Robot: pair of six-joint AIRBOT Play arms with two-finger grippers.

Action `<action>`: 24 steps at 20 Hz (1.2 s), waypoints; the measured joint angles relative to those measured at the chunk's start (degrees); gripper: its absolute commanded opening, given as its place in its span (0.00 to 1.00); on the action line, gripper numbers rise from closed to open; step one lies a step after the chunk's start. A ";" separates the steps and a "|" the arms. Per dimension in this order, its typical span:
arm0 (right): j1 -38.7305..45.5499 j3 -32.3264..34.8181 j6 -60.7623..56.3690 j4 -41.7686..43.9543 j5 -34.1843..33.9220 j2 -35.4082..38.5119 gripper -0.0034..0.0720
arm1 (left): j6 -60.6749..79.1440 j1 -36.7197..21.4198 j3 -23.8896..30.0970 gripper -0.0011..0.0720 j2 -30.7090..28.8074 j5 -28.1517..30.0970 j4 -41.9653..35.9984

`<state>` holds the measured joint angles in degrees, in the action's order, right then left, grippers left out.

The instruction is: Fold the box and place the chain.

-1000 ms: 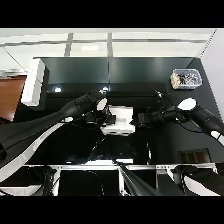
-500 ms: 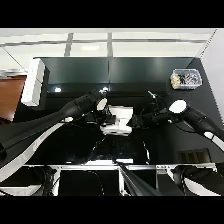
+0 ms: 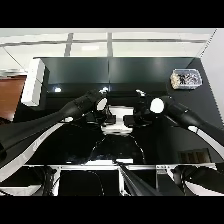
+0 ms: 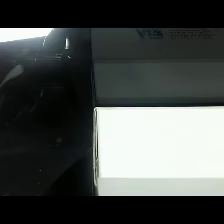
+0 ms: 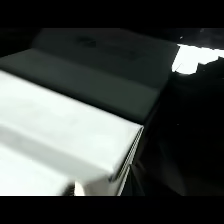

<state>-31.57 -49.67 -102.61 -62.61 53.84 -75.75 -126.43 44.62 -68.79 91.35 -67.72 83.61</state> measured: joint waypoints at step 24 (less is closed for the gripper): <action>-8.48 -6.95 -25.75 -18.53 7.78 -6.58 0.31 | 0.15 0.00 -0.02 0.05 0.00 -0.52 0.11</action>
<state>-40.05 -56.62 -128.35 -81.14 61.63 -82.32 -126.28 44.62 -68.82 91.35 -68.25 83.72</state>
